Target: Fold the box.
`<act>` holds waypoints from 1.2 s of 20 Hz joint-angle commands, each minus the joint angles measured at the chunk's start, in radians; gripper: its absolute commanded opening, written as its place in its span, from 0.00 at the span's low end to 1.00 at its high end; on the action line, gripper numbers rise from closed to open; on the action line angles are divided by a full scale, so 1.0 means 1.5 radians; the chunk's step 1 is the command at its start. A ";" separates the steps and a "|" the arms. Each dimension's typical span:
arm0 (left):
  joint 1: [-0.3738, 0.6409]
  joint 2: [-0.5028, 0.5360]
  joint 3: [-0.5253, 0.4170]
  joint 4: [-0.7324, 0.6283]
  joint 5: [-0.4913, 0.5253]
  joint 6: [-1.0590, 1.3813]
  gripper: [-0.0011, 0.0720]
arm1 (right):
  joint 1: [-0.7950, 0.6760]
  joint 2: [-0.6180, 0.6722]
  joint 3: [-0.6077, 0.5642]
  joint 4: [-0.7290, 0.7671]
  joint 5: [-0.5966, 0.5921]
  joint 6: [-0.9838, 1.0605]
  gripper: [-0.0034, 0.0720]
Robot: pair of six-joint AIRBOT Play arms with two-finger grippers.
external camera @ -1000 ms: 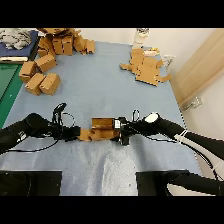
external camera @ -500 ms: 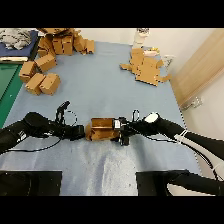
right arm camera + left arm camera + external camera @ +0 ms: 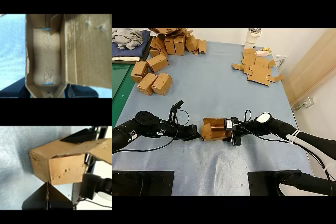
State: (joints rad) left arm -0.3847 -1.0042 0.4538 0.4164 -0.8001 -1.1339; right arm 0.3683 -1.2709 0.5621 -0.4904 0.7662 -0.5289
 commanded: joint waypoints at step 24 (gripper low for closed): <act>0.044 0.005 0.001 -0.070 0.033 0.095 0.31 | 0.001 0.000 0.000 0.000 0.002 0.000 0.65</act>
State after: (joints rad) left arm -0.3187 -0.9966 0.4538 0.3168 -0.7677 -1.0283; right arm 0.3679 -1.2709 0.5621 -0.4904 0.7685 -0.5289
